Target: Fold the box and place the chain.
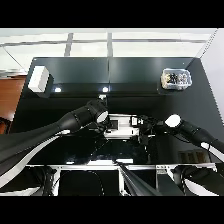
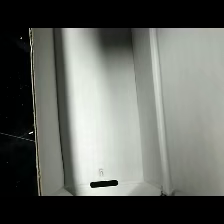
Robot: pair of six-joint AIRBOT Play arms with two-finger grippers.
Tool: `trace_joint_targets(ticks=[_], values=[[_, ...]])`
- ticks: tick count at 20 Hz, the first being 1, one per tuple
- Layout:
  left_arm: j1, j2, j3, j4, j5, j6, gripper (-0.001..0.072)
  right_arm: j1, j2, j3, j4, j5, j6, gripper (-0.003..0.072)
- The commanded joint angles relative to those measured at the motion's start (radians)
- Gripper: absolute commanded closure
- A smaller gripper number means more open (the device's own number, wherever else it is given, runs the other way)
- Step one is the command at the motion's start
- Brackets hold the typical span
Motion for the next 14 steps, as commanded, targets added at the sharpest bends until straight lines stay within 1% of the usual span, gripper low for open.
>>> trace_joint_targets(ticks=[1,3,4,5,9,10,11,12,13,14], values=[[-0.007,-0.011,0.001,0.012,-0.019,-0.013,0.0434,0.001,0.000,0.000,0.000,0.000,0.000,0.0682],[-0.007,-0.011,0.001,0.014,-0.015,-0.013,0.0437,0.001,0.000,0.000,0.000,0.000,0.000,0.0682],[-0.007,-0.011,0.001,0.013,-0.015,-0.012,0.0545,0.001,0.000,0.000,0.000,0.000,0.000,0.0682],[-0.007,-0.011,0.001,0.011,-0.011,-0.012,0.0674,0.001,0.000,0.000,0.000,0.000,0.000,0.0682],[-0.011,-0.011,0.001,-0.005,0.013,-0.013,0.0684,0.001,0.000,0.000,0.000,0.000,0.000,0.0682],[-0.013,-0.011,0.001,-0.008,0.018,-0.013,0.0673,0.001,0.000,0.000,0.000,0.000,0.000,0.0682],[-0.013,-0.011,0.003,-0.008,0.019,-0.012,0.0556,0.001,0.000,0.000,0.000,0.000,0.000,0.0682],[-0.013,-0.011,0.005,-0.008,0.016,-0.013,0.0363,0.001,0.000,0.000,0.000,0.000,0.000,0.0682],[-0.013,-0.010,0.006,-0.008,0.011,-0.012,0.0321,0.001,0.000,0.000,0.000,0.000,0.000,0.0682],[-0.013,-0.010,0.006,-0.006,0.005,-0.012,0.0321,0.001,0.000,0.000,0.000,0.000,0.000,0.0682]])
